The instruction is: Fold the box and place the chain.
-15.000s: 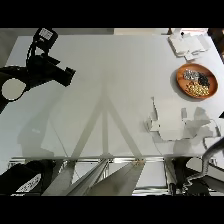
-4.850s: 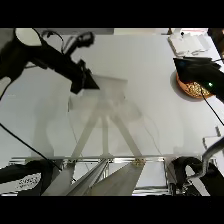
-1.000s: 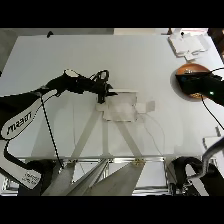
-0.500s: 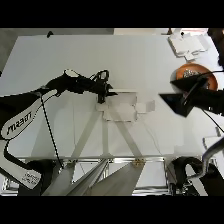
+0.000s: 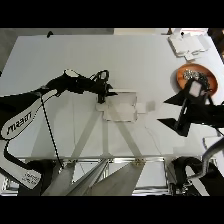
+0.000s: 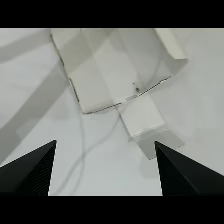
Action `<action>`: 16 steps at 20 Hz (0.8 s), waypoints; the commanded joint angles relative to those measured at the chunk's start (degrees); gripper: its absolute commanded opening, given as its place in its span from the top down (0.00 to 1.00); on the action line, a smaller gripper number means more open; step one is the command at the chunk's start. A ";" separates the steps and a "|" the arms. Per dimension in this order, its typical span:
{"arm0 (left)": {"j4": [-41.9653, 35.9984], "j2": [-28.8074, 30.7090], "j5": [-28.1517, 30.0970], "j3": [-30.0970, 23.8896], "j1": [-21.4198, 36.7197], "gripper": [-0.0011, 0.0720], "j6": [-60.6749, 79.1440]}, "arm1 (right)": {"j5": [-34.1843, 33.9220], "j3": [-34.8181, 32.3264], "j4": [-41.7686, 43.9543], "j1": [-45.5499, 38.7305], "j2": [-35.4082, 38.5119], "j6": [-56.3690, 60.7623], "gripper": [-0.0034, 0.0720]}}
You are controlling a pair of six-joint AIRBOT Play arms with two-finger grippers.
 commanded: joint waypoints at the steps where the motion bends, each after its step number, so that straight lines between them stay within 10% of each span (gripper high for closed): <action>1: 0.02 -0.04 0.00 -0.02 -0.02 0.96 0.02 | -6.10 -4.83 -3.72 6.75 -1.51 -4.24 0.01; 11: 0.02 -0.04 0.00 -0.02 -0.02 0.96 0.02 | -38.32 -18.60 11.74 11.54 -21.00 -29.18 0.03; 16: 0.02 -0.04 0.00 -0.02 -0.02 0.96 0.02 | -39.63 -18.60 24.17 11.54 -30.97 -46.93 0.03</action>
